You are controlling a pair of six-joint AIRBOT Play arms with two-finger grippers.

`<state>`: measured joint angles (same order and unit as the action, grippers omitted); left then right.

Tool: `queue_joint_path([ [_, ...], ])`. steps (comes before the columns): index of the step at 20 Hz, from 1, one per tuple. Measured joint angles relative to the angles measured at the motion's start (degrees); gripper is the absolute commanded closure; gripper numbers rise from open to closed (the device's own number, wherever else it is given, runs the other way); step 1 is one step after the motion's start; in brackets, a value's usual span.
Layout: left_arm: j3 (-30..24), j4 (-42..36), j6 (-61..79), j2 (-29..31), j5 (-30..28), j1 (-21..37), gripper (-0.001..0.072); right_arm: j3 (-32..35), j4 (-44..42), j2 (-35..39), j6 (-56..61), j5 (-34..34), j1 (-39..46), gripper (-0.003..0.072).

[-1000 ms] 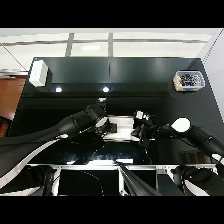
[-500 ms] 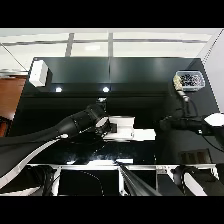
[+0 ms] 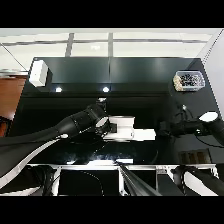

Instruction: Fold the box and place the chain.

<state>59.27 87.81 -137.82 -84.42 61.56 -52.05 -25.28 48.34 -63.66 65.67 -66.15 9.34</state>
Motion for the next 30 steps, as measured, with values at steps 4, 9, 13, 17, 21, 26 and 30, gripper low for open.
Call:
queue_joint_path([
  [4,0.0,0.0,0.0,0.0,0.1,0.0,0.0679,0.0,-5.0,-3.9,-1.4,-1.3,-5.3,0.0630],
  [9,0.0,0.0,0.0,0.0,0.2,0.0,0.0679,-0.4,-14.9,-5.2,-7.3,-3.8,-9.0,0.0237],
  [13,0.0,0.0,0.0,0.0,0.2,0.0,0.0679,-1.6,-18.4,-5.4,-10.8,-8.3,-9.9,0.0056],
  [17,0.0,0.0,0.0,0.0,0.2,0.0,0.0680,-2.3,-19.7,-5.4,-11.5,-9.7,-12.8,0.0097],
  [21,0.0,0.0,0.0,0.0,0.2,0.0,0.0679,-2.7,-19.8,-5.4,-8.2,-3.7,-18.4,0.0154],
  [26,0.0,0.0,0.0,0.0,0.3,0.0,0.0679,-6.4,-13.9,-5.4,1.9,4.7,-27.1,0.0154],
  [30,0.0,0.0,0.0,0.0,0.4,0.0,0.0679,-10.0,-5.4,-5.4,12.2,9.0,-32.7,0.0154],
])
